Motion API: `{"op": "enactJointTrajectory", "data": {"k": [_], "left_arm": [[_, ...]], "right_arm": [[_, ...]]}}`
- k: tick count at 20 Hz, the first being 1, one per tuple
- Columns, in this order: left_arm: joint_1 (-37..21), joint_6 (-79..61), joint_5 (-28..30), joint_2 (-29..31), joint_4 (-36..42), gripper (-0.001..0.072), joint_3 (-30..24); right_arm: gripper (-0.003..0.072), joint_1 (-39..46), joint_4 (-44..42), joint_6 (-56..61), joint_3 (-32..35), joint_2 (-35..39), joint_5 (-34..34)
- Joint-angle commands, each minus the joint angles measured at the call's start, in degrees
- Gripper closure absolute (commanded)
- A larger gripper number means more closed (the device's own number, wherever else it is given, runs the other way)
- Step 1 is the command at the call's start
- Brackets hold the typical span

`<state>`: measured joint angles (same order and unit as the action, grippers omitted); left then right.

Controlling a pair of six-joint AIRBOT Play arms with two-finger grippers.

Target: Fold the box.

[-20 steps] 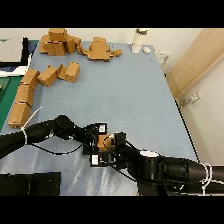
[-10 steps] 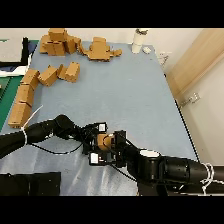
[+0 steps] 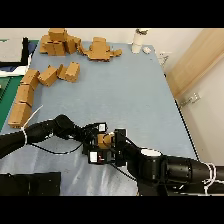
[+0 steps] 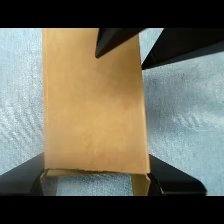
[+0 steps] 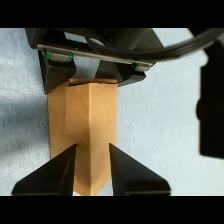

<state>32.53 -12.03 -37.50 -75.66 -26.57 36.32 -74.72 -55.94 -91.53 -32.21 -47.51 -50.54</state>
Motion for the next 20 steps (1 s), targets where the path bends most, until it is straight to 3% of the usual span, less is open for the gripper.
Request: {"op": "enactJointTrajectory", "data": {"k": [1, 13, 14, 20], "left_arm": [[0.00, 0.00, 0.00, 0.00, 0.00, 0.0182, 0.04], [0.00, 0.00, -0.04, 0.00, 0.00, 0.0182, 0.04], [0.00, 0.00, -0.04, 0.00, 0.00, 0.0182, 0.04], [0.00, 0.00, -0.02, 0.00, 0.00, 0.0182, 0.04]], "right_arm": [[0.0390, -0.07, -0.68, 0.02, -0.09, 1.09, -1.11], [0.0434, 0.15, 3.67, 0.09, -0.02, 0.28, -1.33], [0.0490, 0.15, 3.63, 0.15, -0.02, -0.02, -1.33], [0.0490, 0.11, -0.28, 0.20, 0.11, -0.42, -0.55]]}}
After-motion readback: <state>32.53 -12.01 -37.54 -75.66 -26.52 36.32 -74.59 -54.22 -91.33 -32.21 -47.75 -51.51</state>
